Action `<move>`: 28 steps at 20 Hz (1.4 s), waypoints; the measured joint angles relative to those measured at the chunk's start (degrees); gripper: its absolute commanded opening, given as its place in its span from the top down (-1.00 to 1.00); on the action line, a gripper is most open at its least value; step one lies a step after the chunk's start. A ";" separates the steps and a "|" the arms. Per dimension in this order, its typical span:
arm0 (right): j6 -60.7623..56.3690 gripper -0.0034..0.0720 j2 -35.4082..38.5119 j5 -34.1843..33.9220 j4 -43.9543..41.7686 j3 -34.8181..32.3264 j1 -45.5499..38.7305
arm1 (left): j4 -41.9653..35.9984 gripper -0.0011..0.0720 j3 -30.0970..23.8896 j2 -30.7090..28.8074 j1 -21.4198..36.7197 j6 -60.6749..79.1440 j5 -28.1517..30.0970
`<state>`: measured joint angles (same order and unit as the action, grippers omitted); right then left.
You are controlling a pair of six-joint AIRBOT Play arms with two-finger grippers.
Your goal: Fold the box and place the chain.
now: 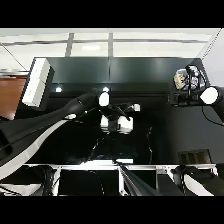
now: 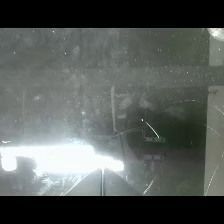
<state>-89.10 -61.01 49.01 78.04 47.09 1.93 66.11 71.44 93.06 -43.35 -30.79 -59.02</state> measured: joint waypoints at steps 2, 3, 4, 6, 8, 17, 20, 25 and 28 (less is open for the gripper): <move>-0.02 0.86 0.02 0.46 0.00 0.00 0.00 | 2.49 0.19 -0.59 -2.71 2.01 -5.84 -2.21; -0.02 0.86 0.00 0.57 0.02 0.00 0.00 | 3.63 0.19 -1.33 -4.48 3.76 -9.25 -4.26; -0.02 0.86 0.00 0.74 0.00 0.02 0.00 | 5.27 0.19 -2.36 -6.38 5.77 -12.59 -6.25; -0.02 0.86 0.02 0.87 0.02 0.00 0.00 | 8.66 0.19 -5.68 -10.84 11.15 -19.26 -9.07; -0.02 0.86 0.02 1.03 0.00 0.00 0.00 | 11.28 0.19 -10.45 -15.89 18.23 -24.76 -13.09; 0.02 0.86 0.02 0.42 -0.02 -0.22 0.00 | 13.79 0.19 -25.94 -29.59 61.75 -31.28 -16.87; 0.02 0.86 0.00 -0.52 -0.04 -0.28 0.00 | 11.45 0.19 -26.77 -30.38 74.10 -27.61 -14.67; 0.00 0.86 0.02 -1.20 -1.51 -0.28 0.00 | 7.96 0.19 -27.12 -30.58 82.53 -20.55 -4.20; -0.02 0.86 0.02 -1.16 -2.69 -0.28 0.00 | 3.45 0.19 -27.19 -29.59 82.60 -14.97 1.40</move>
<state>-89.12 -60.99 47.86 75.35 46.81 1.93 69.56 44.25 63.46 39.24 -45.76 -57.63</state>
